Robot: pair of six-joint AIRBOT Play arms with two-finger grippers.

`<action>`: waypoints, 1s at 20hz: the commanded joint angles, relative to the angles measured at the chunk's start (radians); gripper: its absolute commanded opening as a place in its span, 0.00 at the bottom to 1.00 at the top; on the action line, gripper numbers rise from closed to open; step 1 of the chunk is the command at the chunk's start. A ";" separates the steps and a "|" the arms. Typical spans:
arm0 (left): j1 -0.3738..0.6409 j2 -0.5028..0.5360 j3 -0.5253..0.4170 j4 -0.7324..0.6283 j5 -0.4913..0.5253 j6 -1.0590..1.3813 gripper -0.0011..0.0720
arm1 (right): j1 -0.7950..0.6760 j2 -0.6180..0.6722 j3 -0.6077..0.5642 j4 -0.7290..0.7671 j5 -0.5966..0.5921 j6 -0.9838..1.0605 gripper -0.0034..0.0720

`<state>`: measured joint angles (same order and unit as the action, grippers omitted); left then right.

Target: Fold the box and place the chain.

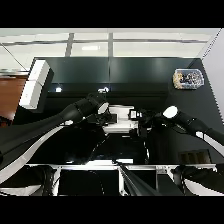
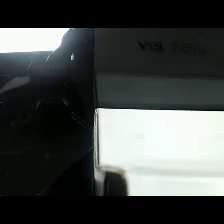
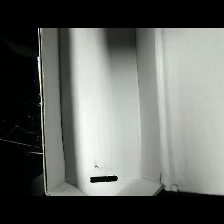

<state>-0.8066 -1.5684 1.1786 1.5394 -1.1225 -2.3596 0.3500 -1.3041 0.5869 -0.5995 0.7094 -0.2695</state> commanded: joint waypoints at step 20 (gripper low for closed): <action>0.002 -0.001 0.001 -0.007 0.011 0.023 0.05 | -0.011 0.116 0.000 0.027 0.064 0.039 0.20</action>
<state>-0.8055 -1.5684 1.1786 1.5349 -1.1137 -2.3363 0.3290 -1.1892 0.5861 -0.6403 0.7925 -0.2424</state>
